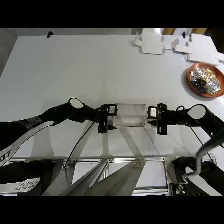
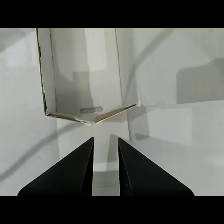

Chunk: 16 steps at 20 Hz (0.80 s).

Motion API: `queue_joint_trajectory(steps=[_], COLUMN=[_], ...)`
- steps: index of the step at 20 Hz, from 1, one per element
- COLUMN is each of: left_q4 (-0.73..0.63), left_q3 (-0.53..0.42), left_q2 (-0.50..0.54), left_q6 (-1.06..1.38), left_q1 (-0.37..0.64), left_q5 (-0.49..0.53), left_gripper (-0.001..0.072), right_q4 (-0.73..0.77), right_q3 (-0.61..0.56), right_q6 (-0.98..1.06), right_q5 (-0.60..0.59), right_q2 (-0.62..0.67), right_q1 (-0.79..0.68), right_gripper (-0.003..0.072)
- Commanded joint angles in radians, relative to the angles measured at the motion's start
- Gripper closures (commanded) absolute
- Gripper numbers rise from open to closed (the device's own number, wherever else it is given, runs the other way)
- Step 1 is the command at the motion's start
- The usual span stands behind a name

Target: Fold the box and place the chain.

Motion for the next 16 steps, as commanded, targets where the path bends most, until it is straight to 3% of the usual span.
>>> queue_joint_trajectory(steps=[1, 2, 3, 12, 14, 16], left_q4=[0.000, 0.000, 0.000, 0.000, 0.000, 0.000], left_q3=[0.000, 0.000, 0.000, 0.000, 0.000, 0.000], left_q2=[0.001, 0.001, 0.001, 0.001, 0.001, 0.001], left_q6=[0.000, 0.000, 0.000, 0.000, 0.000, 0.000], left_q1=[0.001, 0.001, 0.001, 0.001, 0.001, 0.001], left_q5=[0.000, 0.000, 0.000, 0.000, 0.000, 0.000], left_gripper=[0.0500, 0.0500, 0.0500, 0.0500, 0.0500, 0.0500], right_q4=[0.110, 0.114, 0.114, 0.212, 0.266, 0.284], right_q3=[-0.002, -0.002, -0.002, -0.002, -0.002, -0.002], right_q6=[-0.086, -0.101, -0.106, -0.150, -0.157, -0.157], right_q5=[0.030, 0.039, 0.047, 0.020, -0.002, -0.027], right_q2=[-0.037, -0.047, -0.053, -0.108, -0.122, -0.124], right_q1=[-0.022, -0.022, -0.022, 0.066, 0.077, 0.086], right_gripper=[0.0542, 0.0546, 0.0597, 0.0597, 0.0528, 0.0404])
